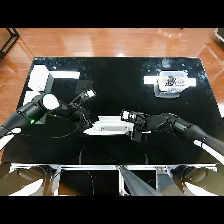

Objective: Fold the box and place the chain.

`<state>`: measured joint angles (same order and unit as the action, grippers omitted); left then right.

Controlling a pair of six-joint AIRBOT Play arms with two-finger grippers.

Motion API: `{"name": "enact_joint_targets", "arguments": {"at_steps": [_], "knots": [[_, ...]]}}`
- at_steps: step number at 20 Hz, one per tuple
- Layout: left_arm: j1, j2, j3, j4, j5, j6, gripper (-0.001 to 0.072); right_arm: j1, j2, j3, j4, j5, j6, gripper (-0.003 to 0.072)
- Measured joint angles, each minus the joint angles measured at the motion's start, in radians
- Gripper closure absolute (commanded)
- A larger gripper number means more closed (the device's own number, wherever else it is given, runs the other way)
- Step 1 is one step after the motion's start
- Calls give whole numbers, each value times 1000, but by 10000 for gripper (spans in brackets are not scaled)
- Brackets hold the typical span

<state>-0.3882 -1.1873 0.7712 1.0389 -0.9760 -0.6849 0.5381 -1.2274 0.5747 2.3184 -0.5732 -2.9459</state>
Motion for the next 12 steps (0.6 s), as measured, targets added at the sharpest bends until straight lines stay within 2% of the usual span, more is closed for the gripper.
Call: {"name": "enact_joint_targets", "arguments": {"at_steps": [2, 3, 4, 5, 9, 12], "knots": [[1, 0, 0, -10, -3, -13, 89, 0, 0, 0, 0, 5, -5, 556], [1, 0, 0, -19, -8, -16, 183, 0, 0, 0, 0, 7, -6, 556], [1, 0, 0, -32, -23, -23, 484, 0, 1, 0, 0, 8, -6, 556], [1, 0, 0, -46, -42, -23, 686, 0, 2, 0, 0, 10, -8, 556], [0, 3, 0, -127, -142, -26, 692, 0, 2, 0, 0, 11, -10, 556], [-14, 5, 0, -242, -152, 18, 691, 0, 2, 0, 0, 11, -10, 556]]}}
